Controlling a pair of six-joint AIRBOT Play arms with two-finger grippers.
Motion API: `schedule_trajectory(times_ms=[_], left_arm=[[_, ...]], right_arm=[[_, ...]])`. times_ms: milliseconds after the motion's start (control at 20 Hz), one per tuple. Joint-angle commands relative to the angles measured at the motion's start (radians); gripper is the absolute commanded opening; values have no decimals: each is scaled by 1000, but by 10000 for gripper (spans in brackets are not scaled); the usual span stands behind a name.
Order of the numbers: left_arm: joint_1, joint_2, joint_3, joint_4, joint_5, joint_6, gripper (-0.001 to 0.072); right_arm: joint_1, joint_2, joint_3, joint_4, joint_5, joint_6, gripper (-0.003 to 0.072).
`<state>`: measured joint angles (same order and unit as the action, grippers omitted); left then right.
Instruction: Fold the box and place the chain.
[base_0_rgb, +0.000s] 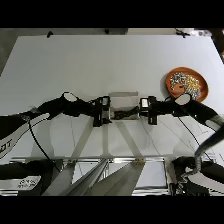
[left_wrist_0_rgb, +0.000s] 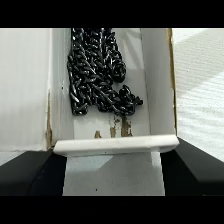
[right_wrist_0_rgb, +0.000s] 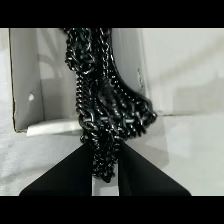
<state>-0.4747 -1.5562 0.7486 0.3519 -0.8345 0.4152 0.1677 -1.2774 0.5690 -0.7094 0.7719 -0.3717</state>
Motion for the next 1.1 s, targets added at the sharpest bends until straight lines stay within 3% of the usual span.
schedule_trajectory(times_ms=[0,450,700,900,1050], left_arm=[[0,-1,0,0,0,0,271],[0,-1,0,0,0,0,271],[0,-1,0,0,0,0,271],[0,-1,0,0,0,0,271],[0,-1,0,0,0,0,271]], right_arm=[[-1,22,-1,-128,-5,179,13],[0,306,-1,-136,63,543,12],[0,440,-1,126,124,617,12],[0,438,-1,352,125,603,12],[39,408,-1,388,77,603,12]])
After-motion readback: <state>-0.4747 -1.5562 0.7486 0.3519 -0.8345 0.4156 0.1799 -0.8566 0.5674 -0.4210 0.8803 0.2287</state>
